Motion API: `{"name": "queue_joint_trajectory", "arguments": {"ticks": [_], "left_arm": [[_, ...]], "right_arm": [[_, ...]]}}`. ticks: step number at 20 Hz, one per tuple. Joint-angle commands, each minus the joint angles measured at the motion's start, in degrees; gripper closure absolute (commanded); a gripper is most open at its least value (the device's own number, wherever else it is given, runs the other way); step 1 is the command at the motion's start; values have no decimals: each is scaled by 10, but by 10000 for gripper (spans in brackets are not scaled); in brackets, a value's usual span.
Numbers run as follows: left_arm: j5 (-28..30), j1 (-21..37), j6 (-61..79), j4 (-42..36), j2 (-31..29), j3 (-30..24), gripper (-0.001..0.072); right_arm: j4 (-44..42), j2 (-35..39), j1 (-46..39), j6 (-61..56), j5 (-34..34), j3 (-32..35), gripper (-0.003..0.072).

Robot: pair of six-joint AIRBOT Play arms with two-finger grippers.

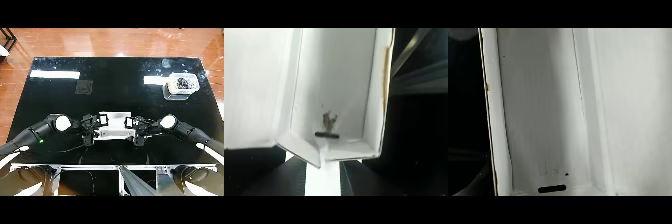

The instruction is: Fold the box and place the chain.

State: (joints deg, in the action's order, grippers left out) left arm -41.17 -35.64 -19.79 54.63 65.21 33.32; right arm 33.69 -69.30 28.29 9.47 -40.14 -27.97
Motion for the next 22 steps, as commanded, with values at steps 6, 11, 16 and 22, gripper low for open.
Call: {"name": "queue_joint_trajectory", "arguments": {"ticks": [6,11,16,22], "left_arm": [[23,0,2,-112,9,0,474],[24,-5,2,-136,33,0,474],[23,-9,1,-134,42,1,435],[17,-9,1,-133,42,1,271]], "right_arm": [[0,0,0,-1,1,0,220],[0,0,0,-1,1,0,220],[0,0,0,-1,1,0,219],[0,0,0,-1,1,0,219]]}}
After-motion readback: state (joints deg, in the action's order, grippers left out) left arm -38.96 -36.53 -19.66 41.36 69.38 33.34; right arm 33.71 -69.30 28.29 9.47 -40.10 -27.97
